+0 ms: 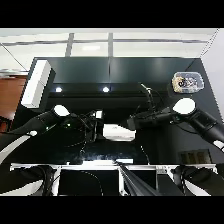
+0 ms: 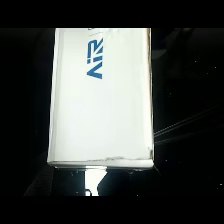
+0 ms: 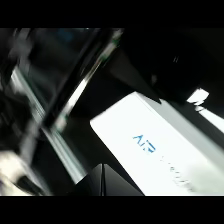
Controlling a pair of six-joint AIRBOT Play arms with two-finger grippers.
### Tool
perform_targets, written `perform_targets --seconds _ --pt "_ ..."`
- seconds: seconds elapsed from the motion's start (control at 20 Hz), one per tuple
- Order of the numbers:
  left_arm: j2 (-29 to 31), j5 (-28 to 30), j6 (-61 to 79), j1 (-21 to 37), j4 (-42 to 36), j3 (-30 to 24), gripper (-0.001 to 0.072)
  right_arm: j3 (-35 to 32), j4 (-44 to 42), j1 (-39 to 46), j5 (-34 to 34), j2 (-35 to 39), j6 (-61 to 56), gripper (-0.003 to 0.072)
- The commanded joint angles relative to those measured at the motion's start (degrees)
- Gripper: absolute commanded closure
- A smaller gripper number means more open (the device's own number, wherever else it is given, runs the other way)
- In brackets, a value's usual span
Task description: Fold the box and place the chain.
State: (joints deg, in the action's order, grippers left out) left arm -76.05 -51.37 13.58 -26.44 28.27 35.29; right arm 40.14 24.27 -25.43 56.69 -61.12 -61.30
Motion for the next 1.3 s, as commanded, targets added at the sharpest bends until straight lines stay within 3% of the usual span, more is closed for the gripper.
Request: perform_targets --seconds 0.0,0.25,1.25 --pt "0.0 0.0 0.0 0.0 0.0 0.0 0.0293 -3.6 -3.7 -3.9 -9.7 0.0 -20.3 0.0674" --pt "0.0 0.0 0.0 0.0 0.0 0.0 0.0294 -7.6 -2.6 -5.4 -12.8 0.0 -24.0 0.0674" --pt "0.0 0.0 0.0 0.0 0.2 0.0 0.0293 -8.6 7.6 -5.4 -14.6 -1.8 -26.5 0.0674"
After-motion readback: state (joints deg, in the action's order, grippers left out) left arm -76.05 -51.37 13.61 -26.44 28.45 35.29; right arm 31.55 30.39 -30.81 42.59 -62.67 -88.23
